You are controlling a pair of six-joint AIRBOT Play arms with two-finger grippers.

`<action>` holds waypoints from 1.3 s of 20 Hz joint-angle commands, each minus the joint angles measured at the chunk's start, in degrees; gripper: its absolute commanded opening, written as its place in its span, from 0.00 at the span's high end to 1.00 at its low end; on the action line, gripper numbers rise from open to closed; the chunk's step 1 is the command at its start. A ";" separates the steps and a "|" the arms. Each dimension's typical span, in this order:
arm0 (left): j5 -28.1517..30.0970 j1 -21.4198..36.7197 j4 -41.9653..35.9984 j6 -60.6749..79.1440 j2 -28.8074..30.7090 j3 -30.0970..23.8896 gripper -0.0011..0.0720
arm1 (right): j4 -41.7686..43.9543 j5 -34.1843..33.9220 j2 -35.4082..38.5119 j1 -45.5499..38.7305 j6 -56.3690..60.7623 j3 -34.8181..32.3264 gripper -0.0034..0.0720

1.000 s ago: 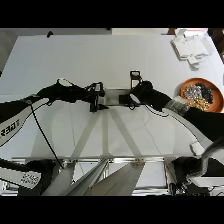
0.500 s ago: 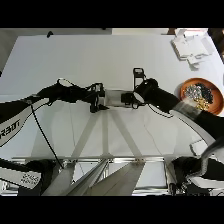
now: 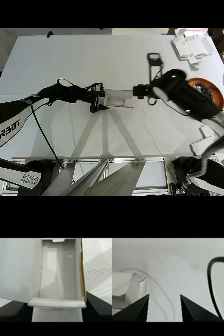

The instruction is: Fold the box and place the chain.

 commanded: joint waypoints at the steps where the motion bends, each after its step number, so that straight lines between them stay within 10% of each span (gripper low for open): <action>1: 0.04 0.04 0.00 0.00 -0.02 0.02 0.52 | -1.64 4.70 6.19 -6.12 -2.62 0.02 0.38; 14: 0.04 0.04 0.00 0.00 -0.02 0.02 0.52 | -9.11 4.46 9.44 -41.57 -27.41 -0.17 0.38; 18: 0.04 0.04 0.00 0.00 -0.02 0.02 0.52 | -0.85 3.54 3.80 -51.39 -33.38 -0.17 0.22; 26: 0.04 0.04 0.02 0.00 -0.02 0.02 0.52 | 3.72 2.14 -9.57 -57.09 -40.19 -0.17 0.22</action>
